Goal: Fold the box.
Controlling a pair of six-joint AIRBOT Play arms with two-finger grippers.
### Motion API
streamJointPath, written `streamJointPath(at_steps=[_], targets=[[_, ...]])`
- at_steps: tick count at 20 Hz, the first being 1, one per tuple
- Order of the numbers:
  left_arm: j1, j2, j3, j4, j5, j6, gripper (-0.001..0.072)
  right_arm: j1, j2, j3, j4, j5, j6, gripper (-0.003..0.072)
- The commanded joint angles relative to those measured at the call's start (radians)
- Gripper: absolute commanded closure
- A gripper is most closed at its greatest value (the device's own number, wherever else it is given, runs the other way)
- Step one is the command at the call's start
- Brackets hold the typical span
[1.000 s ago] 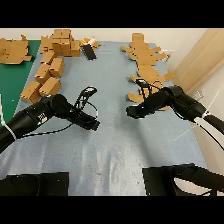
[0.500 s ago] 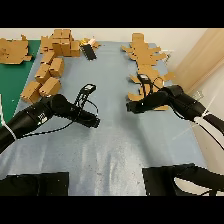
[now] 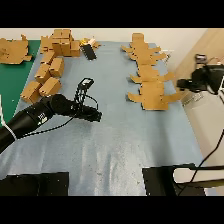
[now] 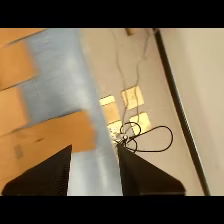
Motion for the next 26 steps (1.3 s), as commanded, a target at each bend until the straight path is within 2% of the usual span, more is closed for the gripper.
streamJointPath(at_steps=[1, 4, 6, 7, 8, 9, 14, 19, 21, 23, 24, 26], targets=[[0.002, 0.000, 0.000, -0.005, 0.039, -0.066, 0.0693, -0.191, -0.140, 0.137, 0.241, -0.020, -0.172, 0.0216], [0.002, 0.000, 0.000, -0.005, 0.039, -0.113, 0.0693, -0.236, -0.245, 0.221, 0.566, -0.087, -0.372, 0.0216], [0.002, 0.000, 0.000, -0.006, 0.035, -0.123, 0.0692, -0.235, -0.301, 0.263, 0.633, -0.119, -0.422, 0.0216], [0.002, 0.000, 0.000, -0.006, 0.032, -0.123, 0.0646, -0.235, -0.323, 0.276, 0.661, -0.138, -0.439, 0.0216], [0.002, 0.000, 0.000, -0.006, 0.028, -0.124, 0.0403, -0.235, -0.345, 0.286, 0.695, -0.159, -0.448, 0.0216], [0.002, 0.000, 0.000, -0.005, 0.029, -0.129, 0.0339, -0.235, -0.358, 0.288, 0.721, -0.175, -0.453, 0.0216], [0.002, 0.000, 0.000, -0.005, 0.029, -0.137, 0.0344, -0.230, -0.371, 0.288, 0.735, -0.248, -0.452, 0.0217], [0.002, 0.000, 0.001, -0.044, 0.029, -0.141, 0.0345, -0.227, -0.371, 0.288, 0.734, -0.417, -0.482, 0.0239], [0.002, 0.000, 0.001, -0.078, 0.029, -0.141, 0.0345, -0.218, -0.371, 0.286, 0.734, -0.462, -0.502, 0.0428], [0.002, 0.000, 0.001, -0.084, 0.027, -0.141, 0.0345, -0.201, -0.371, 0.277, 0.734, -0.496, -0.539, 0.0654], [0.002, 0.000, 0.001, -0.084, 0.027, -0.141, 0.0344, -0.189, -0.370, 0.273, 0.736, -0.516, -0.541, 0.0684], [0.009, 0.000, 0.001, -0.084, 0.027, -0.141, 0.0345, -0.156, -0.367, 0.261, 0.760, -0.553, -0.541, 0.0685]])
